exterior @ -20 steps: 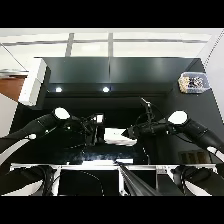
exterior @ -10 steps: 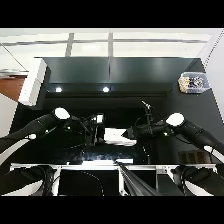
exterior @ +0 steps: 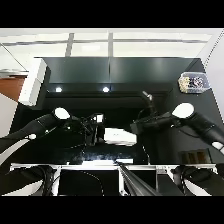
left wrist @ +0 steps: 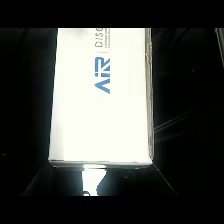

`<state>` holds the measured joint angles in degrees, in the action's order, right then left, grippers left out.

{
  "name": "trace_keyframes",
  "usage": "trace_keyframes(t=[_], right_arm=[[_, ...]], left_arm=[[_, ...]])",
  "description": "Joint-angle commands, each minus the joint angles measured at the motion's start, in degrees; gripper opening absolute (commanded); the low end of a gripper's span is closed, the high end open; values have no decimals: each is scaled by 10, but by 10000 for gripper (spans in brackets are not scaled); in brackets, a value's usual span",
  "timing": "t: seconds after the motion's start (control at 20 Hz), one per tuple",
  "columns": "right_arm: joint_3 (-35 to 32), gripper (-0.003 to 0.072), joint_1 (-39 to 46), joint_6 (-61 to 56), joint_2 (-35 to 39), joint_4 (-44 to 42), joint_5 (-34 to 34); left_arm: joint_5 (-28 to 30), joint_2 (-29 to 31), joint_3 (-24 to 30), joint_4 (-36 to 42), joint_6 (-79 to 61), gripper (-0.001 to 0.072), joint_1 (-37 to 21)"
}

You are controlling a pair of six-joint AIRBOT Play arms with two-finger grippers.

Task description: Fold the box and place the chain.

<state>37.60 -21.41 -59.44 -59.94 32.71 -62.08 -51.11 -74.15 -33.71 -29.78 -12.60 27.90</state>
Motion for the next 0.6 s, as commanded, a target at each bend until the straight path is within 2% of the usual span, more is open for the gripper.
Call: trace_keyframes(t=[0.0,0.15,0.35,0.45,0.55], right_arm=[[75,40,64,-24,43,86,-55],[102,40,150,-30,72,144,-79],[102,40,254,-27,76,181,-94],[101,40,275,-19,76,211,-86],[99,40,275,-17,76,220,-64]], left_arm=[[-5,13,0,-15,27,718,-1],[-14,69,0,-92,115,718,-2],[-85,167,-7,-175,242,718,-5],[-111,213,-8,-189,291,718,-4],[-93,234,-10,-180,292,718,-2]])
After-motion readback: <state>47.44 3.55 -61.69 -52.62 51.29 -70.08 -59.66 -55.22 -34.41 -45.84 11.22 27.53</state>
